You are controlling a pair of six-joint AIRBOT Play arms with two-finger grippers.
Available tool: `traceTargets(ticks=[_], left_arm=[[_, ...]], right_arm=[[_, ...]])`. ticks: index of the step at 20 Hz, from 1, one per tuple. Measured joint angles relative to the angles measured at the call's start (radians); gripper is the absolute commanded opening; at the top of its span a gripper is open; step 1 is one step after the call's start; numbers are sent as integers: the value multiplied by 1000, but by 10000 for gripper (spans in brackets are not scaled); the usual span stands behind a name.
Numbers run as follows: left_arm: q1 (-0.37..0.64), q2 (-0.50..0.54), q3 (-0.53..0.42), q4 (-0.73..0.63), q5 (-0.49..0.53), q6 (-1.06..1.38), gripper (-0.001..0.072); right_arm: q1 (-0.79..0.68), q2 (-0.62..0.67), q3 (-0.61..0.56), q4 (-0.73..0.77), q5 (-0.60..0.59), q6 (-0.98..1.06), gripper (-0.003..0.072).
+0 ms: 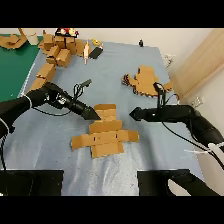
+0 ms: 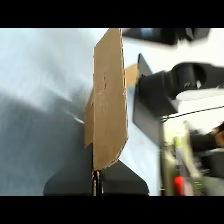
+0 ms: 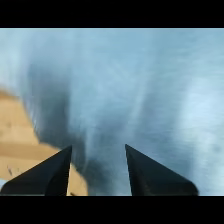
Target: Fold the box.
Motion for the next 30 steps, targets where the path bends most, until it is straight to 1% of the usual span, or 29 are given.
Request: traceTargets(ticks=[3, 7, 11, 16, 17, 18, 19, 25, 28, 30], left_arm=[[-63, 29, -3, -12, 58, 91, 11], [-144, 53, -37, -35, 110, 179, 11], [-214, 102, -111, -61, 203, 282, 10], [-260, 211, -226, -74, 358, 401, 11], [-262, 227, -241, -69, 383, 418, 11], [-265, 244, -253, -58, 404, 436, 11], [-269, 258, -263, -48, 417, 449, 11], [-303, 356, -325, -23, 516, 488, 11], [-344, 389, -351, -20, 611, 531, 11], [-353, 399, -359, -19, 665, 562, 11]], right_arm=[[-53, 7, 12, -16, -3, 46, 498], [-77, -8, 18, -25, -3, 71, 498], [-84, -35, 19, -27, -2, 78, 498], [-87, -67, 19, -29, 2, 81, 498], [-86, -72, 19, -28, 3, 80, 435], [-87, -77, 19, -29, 6, 80, 297], [-87, -80, 19, -28, 8, 81, 270], [-86, -88, 19, -28, 27, 80, 269], [-87, -89, 19, -28, 33, 80, 269], [-87, -89, 19, -28, 34, 80, 269]])
